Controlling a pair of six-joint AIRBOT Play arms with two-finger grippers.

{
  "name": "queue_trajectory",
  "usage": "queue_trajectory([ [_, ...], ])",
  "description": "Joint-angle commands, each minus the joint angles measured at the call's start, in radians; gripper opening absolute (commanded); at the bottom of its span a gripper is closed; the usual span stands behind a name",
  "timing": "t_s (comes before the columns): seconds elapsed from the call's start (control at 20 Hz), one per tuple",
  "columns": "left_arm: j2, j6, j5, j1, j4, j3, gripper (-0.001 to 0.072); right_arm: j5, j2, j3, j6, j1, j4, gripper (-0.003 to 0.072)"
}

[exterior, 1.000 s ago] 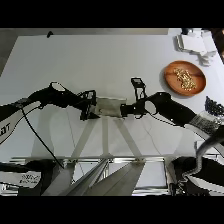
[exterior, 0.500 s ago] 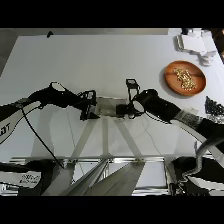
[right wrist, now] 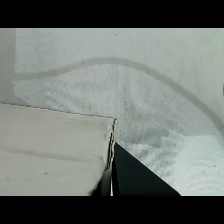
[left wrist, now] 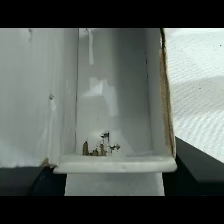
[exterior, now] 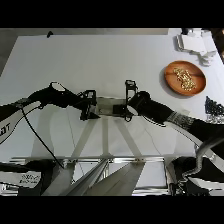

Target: Fold the box and place the chain.

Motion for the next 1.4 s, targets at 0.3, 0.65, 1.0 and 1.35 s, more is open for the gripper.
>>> queue_trajectory([
  [0.3, 0.000, 0.003, 0.000, 0.000, 0.002, 0.001, 0.0314, -0.060, 0.071, 0.004, -0.055, 0.005, -0.009, 0.0578],
  [0.65, 0.000, 0.003, 0.000, 0.000, 0.002, 0.001, 0.0314, 0.116, 0.362, 0.004, -0.355, -0.015, -0.028, 0.0577],
  [1.0, 0.000, 0.004, 0.000, 0.000, 0.002, 0.001, 0.0314, 0.108, 0.405, 0.004, -0.665, -0.535, -0.037, 0.0638],
  [1.35, 0.000, 0.004, 0.000, 0.000, 0.002, 0.001, 0.0314, -0.053, 0.188, 0.015, -0.719, -1.010, -0.038, 0.0686],
])
